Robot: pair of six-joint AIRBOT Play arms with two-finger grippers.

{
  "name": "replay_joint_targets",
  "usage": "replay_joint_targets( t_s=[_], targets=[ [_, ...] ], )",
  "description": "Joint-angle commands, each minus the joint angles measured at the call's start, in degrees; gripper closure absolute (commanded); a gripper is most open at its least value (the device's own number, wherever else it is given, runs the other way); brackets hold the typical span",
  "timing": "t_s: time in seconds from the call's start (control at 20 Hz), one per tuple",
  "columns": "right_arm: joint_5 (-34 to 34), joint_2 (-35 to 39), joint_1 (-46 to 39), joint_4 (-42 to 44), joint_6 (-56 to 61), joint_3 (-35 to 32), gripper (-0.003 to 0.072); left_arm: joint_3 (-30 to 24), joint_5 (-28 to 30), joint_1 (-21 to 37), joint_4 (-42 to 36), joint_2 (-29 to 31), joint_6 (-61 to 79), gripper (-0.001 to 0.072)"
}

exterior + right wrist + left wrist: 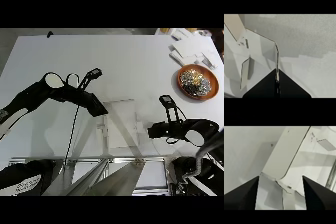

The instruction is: Fold the box and place the chain.

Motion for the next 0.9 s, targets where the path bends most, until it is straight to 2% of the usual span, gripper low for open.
replay_joint_targets(
  t_s=[0.0, 0.2, 0.3, 0.4, 0.5, 0.65, 0.7, 0.85],
  targets=[
    [-0.1, -0.3, 0.1, 0.7, 0.1, 0.0, 0.0670, 0.0, -1.4, 0.1, -1.9, -2.1, 4.8, 0.0113],
    [0.1, -0.3, 0.1, 1.2, 0.1, 0.0, 0.0670, 0.0, -9.4, 0.1, -2.4, -7.3, 8.6, 0.0113],
    [0.1, -0.3, 0.1, 2.0, 0.1, 0.0, 0.0671, 0.0, -10.4, 0.0, -3.2, -9.7, 9.0, 0.0113],
    [0.2, -0.3, 0.1, 2.4, 0.1, 0.0, 0.0671, 0.0, -10.0, 0.0, -7.8, -11.5, 11.5, 0.0119],
    [0.2, -0.3, 0.1, 2.4, 0.1, 0.0, 0.0671, 0.0, -8.6, 0.0, -12.4, -12.5, 14.1, 0.0252],
    [0.2, -0.3, 0.1, 2.4, 0.1, 0.0, 0.0671, 0.0, -7.3, 0.0, -13.5, -12.9, 15.2, 0.0292],
    [0.2, -0.3, 0.1, 2.4, 0.1, 0.0, 0.0670, 0.0, -7.4, 0.0, -12.8, -12.9, 15.2, 0.0359],
    [0.2, -0.3, 0.1, 2.4, 0.1, 0.0, 0.0670, 0.0, -7.8, 0.0, -9.1, -12.9, 15.2, 0.0471]
  ],
)
